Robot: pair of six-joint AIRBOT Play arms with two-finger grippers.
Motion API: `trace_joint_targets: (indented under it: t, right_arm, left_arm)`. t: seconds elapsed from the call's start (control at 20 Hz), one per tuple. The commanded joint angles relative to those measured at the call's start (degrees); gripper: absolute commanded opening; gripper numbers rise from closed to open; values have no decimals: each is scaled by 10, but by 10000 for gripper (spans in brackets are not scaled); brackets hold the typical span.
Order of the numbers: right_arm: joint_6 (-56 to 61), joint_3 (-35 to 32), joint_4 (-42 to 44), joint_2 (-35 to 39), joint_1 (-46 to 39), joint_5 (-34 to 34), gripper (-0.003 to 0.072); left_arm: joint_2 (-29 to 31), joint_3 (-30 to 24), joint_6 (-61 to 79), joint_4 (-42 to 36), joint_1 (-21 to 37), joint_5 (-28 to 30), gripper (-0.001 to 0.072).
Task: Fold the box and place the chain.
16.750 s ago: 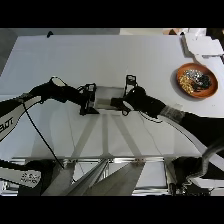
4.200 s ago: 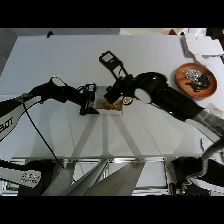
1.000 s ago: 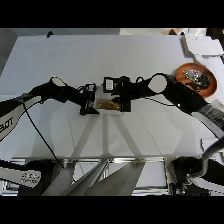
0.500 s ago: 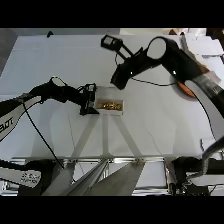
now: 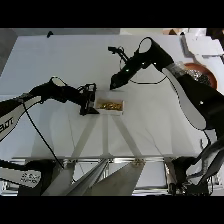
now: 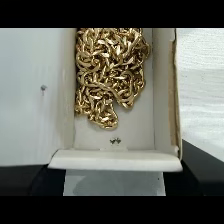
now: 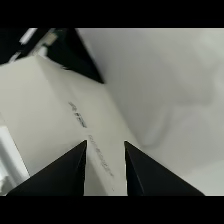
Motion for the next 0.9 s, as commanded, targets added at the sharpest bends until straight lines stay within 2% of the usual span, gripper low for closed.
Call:
trace_joint_targets:
  t: [0.0,0.3,0.35,0.45,0.6,0.85]
  right_arm:
    - [-59,4,89,-16,5,29,270]
    - [-115,0,18,13,51,8,277]
    - [-118,-9,-1,26,59,-9,299]
    - [-145,-49,-50,63,76,-57,319]
    - [-147,-148,-137,133,100,-170,319]
    - [-146,-266,-196,203,137,-282,319]
  left_arm:
    - [0,0,0,0,0,0,275]
    - [0,0,0,0,0,0,275]
    - [0,0,0,0,0,0,275]
    - [0,0,0,0,0,0,275]
    - [0,0,0,0,0,0,275]
    - [0,0,0,0,0,0,275]
